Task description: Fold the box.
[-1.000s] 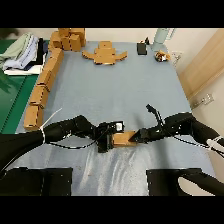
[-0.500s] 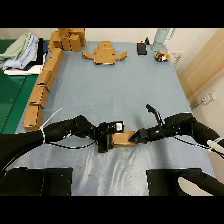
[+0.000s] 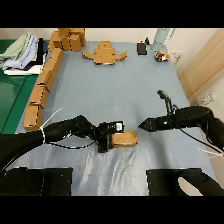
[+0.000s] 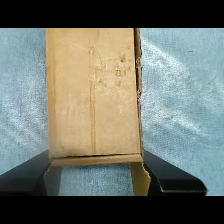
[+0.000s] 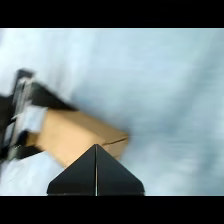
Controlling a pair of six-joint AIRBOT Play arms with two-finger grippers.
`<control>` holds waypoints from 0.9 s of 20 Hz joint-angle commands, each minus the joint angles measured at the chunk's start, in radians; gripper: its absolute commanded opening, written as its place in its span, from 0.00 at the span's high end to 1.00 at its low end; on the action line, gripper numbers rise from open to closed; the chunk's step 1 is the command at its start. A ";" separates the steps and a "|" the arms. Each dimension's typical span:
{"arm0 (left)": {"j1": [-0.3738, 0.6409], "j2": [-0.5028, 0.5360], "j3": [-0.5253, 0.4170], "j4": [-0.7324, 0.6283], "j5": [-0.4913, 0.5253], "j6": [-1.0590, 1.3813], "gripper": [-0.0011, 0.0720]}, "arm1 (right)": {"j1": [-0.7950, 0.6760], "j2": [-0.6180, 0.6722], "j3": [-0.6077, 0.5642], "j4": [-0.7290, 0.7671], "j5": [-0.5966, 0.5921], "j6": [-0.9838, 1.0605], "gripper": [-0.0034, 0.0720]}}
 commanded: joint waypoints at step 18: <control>0.094 0.186 0.050 0.110 0.036 -0.442 0.48 | 0.000 -0.146 0.135 -0.405 0.092 0.595 0.95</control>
